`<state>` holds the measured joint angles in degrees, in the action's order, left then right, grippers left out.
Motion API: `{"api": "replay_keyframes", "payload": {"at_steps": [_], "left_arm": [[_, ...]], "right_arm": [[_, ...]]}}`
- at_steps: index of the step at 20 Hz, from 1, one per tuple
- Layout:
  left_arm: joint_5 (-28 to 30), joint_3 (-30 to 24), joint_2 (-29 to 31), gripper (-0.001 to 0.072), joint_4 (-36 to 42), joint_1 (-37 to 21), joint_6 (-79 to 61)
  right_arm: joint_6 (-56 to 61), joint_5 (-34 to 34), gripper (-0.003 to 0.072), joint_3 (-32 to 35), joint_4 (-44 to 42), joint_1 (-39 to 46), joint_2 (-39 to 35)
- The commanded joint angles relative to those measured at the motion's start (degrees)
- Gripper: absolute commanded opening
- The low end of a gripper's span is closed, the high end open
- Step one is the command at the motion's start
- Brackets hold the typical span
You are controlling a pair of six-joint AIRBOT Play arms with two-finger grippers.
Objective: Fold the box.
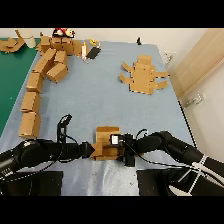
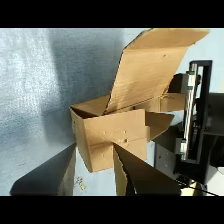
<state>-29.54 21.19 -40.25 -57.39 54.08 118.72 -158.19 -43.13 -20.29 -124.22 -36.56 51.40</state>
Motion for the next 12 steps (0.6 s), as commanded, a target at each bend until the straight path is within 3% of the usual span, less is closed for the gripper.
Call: {"api": "replay_keyframes", "payload": {"at_steps": [1,5,9,12], "left_arm": [[-1.44,4.13,-4.39,0.0364,-8.83,3.85,8.39],[-4.52,9.84,-11.78,0.0364,-13.75,6.58,13.07],[-11.63,15.19,-16.17,0.0364,-24.04,9.38,21.90],[-13.84,17.59,-18.16,0.0364,-25.77,11.08,23.98]], "right_arm": [[0.00,0.00,0.0451,0.00,-0.02,0.02,-0.02],[0.00,0.00,0.0451,0.00,-0.02,0.02,-0.02],[0.00,0.00,0.0451,0.00,-0.02,0.02,-0.02],[0.00,0.00,0.0451,0.00,-0.02,0.02,-0.02]]}}
